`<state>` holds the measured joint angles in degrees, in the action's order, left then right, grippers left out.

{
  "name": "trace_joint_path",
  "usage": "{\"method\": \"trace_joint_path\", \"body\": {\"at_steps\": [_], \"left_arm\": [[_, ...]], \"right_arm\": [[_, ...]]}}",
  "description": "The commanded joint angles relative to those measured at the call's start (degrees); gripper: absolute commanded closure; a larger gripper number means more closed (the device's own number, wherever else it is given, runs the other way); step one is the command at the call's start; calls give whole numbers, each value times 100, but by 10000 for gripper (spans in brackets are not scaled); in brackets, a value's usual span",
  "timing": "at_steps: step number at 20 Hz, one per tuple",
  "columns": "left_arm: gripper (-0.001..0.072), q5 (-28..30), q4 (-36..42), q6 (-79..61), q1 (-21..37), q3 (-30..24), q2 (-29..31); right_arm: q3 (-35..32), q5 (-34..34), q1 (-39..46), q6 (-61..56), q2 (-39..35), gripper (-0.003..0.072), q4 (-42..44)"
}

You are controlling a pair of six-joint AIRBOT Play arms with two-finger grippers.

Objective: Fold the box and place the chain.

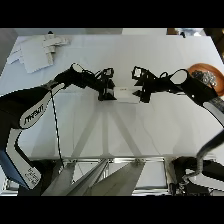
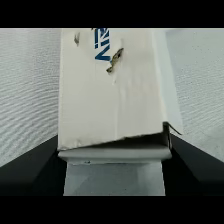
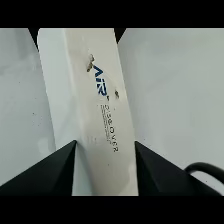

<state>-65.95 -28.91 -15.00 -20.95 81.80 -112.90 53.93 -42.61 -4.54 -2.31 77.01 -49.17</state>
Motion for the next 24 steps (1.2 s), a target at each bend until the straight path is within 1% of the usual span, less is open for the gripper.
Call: {"method": "trace_joint_path", "body": {"at_steps": [1, 5, 7, 13, 17, 24], "left_arm": [[699, -26, -11, -15, 0, 0, 2], [699, -26, -11, -15, 0, 2, 2], [699, -26, -11, -15, 0, 2, 2], [699, -26, -11, -15, 0, 2, 2], [699, -26, -11, -15, 0, 2, 2], [699, -26, -11, -15, 0, 2, 2]], "right_arm": [[-2, 52, -4, 0, -33, 423, -9], [-2, 31, -4, 0, -33, 427, -9], [-2, 0, -4, 0, -35, 473, 0], [-2, -28, -4, -2, -35, 473, 35], [-2, -210, -4, -2, -35, 473, 111], [-2, -164, -4, 4, -81, 473, 249]]}}
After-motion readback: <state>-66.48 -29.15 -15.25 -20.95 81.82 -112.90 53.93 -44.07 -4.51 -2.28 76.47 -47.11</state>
